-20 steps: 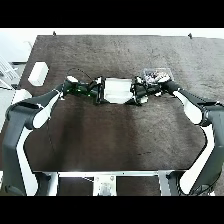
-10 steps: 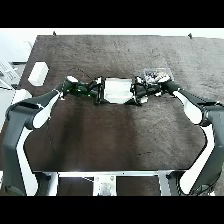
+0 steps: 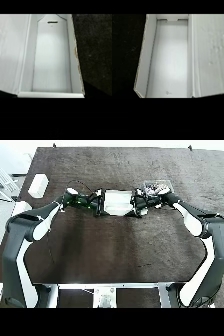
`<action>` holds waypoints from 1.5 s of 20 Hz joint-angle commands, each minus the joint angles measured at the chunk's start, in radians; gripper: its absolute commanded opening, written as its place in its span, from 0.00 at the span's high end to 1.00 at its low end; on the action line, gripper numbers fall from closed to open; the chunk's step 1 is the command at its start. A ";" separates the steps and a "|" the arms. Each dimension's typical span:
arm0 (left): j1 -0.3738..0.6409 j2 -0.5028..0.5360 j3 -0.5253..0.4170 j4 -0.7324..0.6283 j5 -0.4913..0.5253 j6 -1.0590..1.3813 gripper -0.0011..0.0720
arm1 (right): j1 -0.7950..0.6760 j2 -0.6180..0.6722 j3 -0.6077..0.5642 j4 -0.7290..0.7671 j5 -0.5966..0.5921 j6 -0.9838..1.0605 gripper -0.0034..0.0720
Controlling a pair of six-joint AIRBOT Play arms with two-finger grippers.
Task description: Fold the box and place the chain.
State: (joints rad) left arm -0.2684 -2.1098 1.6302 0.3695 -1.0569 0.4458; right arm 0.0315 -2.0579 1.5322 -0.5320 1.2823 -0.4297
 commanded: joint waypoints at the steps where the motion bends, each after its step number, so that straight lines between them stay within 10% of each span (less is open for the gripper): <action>1: 0.000 0.000 0.001 0.000 0.001 0.000 0.59 | 0.001 0.000 0.000 0.001 0.001 0.000 0.18; 9: 0.000 0.000 0.001 0.000 0.000 0.000 0.59 | 0.001 0.001 0.000 0.000 0.002 0.004 0.18; 12: 0.000 0.000 0.001 0.000 0.001 0.000 0.59 | -0.007 0.004 0.002 -0.003 0.001 0.080 0.00; 30: 0.000 0.000 0.001 -0.001 0.001 0.000 0.59 | -0.130 0.296 0.003 -0.216 0.035 0.352 0.00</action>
State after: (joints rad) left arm -0.2684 -2.1098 1.6302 0.3683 -1.0565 0.4458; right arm -0.0799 -1.8225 1.5349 -0.7650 1.2999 -0.1387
